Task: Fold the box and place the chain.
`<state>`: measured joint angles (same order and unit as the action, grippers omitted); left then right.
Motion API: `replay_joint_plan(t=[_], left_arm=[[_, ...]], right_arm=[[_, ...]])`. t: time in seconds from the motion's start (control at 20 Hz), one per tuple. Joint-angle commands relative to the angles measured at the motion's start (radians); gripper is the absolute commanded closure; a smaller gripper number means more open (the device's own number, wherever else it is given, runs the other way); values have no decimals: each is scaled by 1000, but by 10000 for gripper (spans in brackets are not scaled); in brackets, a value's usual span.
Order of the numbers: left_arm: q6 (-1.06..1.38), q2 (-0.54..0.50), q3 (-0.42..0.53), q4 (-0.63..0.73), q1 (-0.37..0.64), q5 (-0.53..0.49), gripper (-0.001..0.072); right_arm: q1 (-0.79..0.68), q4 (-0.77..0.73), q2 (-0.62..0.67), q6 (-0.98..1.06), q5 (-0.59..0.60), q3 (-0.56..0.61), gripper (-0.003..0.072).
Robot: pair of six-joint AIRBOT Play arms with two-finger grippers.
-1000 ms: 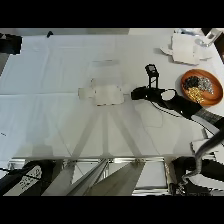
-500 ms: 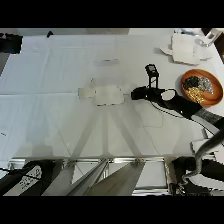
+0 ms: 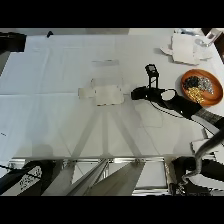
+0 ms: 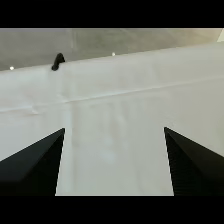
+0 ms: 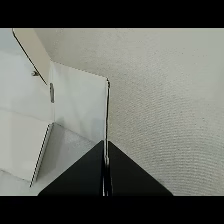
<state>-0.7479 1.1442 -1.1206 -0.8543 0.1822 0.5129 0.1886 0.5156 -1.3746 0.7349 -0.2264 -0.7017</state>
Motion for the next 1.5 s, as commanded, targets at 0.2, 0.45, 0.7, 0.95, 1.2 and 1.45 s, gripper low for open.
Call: replay_joint_plan(t=[0.2,0.45,0.7,0.95,1.2,1.45], left_arm=[[105,428,-368,12,-175,581,73],[136,682,-550,151,-214,816,7],[216,726,-551,188,-248,814,8],[247,731,-551,195,-291,815,9],[251,768,-551,185,-346,794,13],[250,831,-551,89,-367,857,48]], right_arm=[[1,0,-1,0,0,0,677],[1,0,-1,0,0,0,677],[1,0,-1,0,0,0,677],[1,0,-1,0,0,0,677],[1,0,-1,0,0,0,677],[1,0,-1,0,0,0,677]])
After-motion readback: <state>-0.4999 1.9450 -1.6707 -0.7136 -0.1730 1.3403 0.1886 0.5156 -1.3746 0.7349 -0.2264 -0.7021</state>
